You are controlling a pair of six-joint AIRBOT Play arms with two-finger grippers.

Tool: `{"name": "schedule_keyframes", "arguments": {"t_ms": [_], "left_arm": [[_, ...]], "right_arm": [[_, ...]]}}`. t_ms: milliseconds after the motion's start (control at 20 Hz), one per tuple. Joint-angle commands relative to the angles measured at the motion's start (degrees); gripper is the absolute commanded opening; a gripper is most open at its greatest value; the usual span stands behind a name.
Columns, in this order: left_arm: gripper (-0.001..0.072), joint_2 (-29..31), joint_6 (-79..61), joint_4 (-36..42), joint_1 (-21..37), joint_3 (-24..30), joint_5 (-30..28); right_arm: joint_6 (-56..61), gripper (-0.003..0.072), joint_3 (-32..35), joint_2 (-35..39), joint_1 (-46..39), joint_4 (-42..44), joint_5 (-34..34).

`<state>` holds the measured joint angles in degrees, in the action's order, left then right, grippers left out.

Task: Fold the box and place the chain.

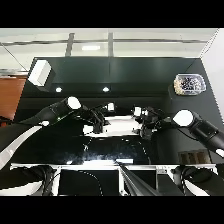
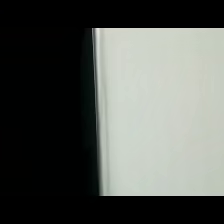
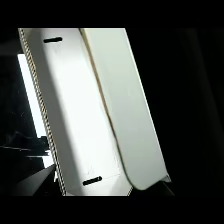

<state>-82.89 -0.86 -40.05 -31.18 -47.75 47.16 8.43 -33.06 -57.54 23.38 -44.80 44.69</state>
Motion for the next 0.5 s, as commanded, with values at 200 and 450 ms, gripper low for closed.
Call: {"name": "schedule_keyframes", "arguments": {"t_ms": [200,450], "left_arm": [[0.0024,0.0,0.0,0.0,0.0,0.0,-0.2],[0.0025,0.0,0.0,0.0,0.0,0.0,-0.2]], "right_arm": [[-12.8,0.0709,1.4,-3.5,-2.2,8.8,2.6],[-18.1,0.0709,1.4,-6.8,-3.7,9.9,2.7]]}}
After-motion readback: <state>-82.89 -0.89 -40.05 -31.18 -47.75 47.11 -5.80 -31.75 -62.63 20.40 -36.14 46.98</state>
